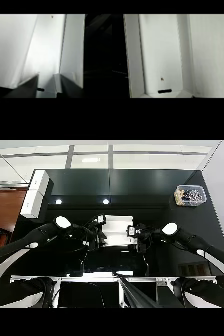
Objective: Fold the box and place the chain.
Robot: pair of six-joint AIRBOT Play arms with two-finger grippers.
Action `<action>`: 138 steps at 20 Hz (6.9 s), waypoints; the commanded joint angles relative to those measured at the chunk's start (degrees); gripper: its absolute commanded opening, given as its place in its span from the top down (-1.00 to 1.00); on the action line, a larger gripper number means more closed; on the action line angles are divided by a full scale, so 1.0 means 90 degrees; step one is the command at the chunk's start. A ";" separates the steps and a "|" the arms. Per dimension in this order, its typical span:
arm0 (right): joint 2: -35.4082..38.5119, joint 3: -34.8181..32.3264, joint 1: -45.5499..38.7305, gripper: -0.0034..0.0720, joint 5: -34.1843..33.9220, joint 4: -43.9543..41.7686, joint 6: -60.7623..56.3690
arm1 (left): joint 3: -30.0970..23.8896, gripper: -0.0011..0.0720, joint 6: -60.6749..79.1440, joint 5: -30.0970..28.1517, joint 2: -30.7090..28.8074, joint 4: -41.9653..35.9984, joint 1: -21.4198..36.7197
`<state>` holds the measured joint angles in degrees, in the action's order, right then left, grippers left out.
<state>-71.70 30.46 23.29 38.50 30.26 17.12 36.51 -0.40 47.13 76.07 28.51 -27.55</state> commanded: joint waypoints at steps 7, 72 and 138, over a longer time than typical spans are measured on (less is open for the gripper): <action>0.0000 -0.0005 0.0005 -0.39 0.0002 0.0000 0.0000 | 0.0248 0.90 -0.2827 0.0393 -0.1226 0.2480 0.0697; 0.0000 -0.0007 0.0005 -0.39 0.0002 0.0002 0.0000 | 0.1994 -0.73 -1.0343 0.1545 0.0236 0.3126 -0.0432; 0.0537 0.0000 0.0002 -1.00 0.0000 0.1030 -0.0979 | 0.2902 0.90 -1.4423 0.1991 0.1127 0.6280 -0.2001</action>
<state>-69.54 30.39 23.31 37.67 33.23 12.82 62.61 -133.12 63.86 86.26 84.79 -46.09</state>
